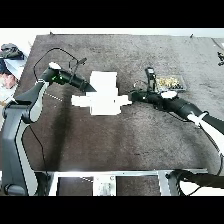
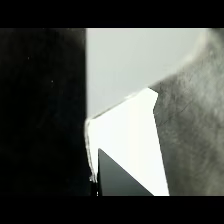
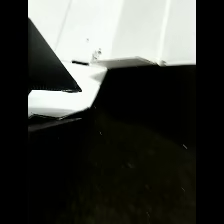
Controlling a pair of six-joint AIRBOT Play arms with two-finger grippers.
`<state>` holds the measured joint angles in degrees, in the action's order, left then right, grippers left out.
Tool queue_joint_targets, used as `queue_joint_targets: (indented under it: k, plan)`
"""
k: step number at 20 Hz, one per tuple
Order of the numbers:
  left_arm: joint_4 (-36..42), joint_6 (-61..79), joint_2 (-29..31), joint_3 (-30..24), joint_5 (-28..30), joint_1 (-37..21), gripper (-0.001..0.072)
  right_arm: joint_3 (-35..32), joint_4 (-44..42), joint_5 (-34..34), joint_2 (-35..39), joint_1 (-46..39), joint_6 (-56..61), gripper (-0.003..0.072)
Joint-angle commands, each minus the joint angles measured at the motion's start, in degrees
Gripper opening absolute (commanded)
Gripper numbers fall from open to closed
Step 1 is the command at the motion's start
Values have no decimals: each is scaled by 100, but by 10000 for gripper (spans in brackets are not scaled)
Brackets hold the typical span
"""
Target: Fold the box and place the chain.
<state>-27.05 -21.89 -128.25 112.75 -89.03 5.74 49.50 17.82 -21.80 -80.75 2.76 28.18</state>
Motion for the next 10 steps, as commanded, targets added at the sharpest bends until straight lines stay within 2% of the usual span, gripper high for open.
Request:
queue_joint_targets:
  k: [1, 2, 3, 6, 10]
  plan:
    - [11, 1086, -2, 2, -98, 0, 7, 2, 229, -111, 315, -275, -20, 233]
    - [24, 1421, -2, 2, -122, 0, 5, 2, 321, -203, 337, -291, -20, 339]
    - [42, 1646, 4, 2, -125, -2, 4, 0, 369, -282, 334, -291, -15, 395]
    - [328, 2354, 31, -4, -105, -2, 3, 0, 474, -385, 334, -286, -17, 390]
    - [649, 2959, 31, -4, 400, 0, 3, 0, 560, -295, 332, -286, -98, 390]
